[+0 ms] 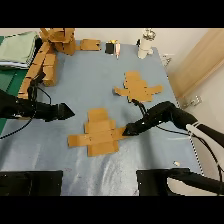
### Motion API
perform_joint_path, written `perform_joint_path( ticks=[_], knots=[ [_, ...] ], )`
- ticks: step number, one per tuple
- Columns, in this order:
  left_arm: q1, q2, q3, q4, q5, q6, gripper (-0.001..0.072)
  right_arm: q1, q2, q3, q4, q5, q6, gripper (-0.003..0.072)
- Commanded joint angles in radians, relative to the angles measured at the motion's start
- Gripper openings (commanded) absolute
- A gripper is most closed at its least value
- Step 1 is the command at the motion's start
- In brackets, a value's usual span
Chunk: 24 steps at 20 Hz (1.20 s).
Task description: Fold the box.
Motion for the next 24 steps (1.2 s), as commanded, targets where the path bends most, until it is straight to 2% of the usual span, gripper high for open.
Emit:
perform_joint_path(
  ticks=[1, 4, 8, 12, 17, 20, 24],
  knots=[
    [0.0, -0.083, -0.001, 0.036, -0.089, 0.011, 0.0631, 0.155, 0.141, -0.098, -0.011, 0.172, 0.01, 0.0],
    [0.0, -0.176, -0.001, 0.018, -0.098, 0.077, 0.0631, 0.242, 0.229, -0.103, -0.056, 0.205, 0.066, 0.0],
    [0.001, -0.306, -0.001, -0.019, -0.065, 0.146, 0.0631, 0.287, 0.315, -0.104, -0.118, 0.201, 0.148, 0.0],
    [0.0, -0.44, 0.01, -0.222, 0.002, 0.354, 0.063, 0.286, 0.322, -0.104, -0.124, 0.172, 0.156, 0.0],
    [-0.001, -0.602, 0.081, -0.412, -0.108, 0.537, 0.0628, 0.286, 0.322, -0.104, -0.134, 0.173, 0.166, 0.0],
    [-0.001, -0.669, 0.101, -0.447, -0.202, 0.584, 0.0609, 0.286, 0.322, -0.104, -0.153, 0.172, 0.183, 0.0],
    [-0.021, -0.685, 0.101, -0.453, -0.28, 0.628, 0.0607, 0.286, 0.322, -0.104, -0.156, 0.174, 0.191, 0.0]
  ],
)
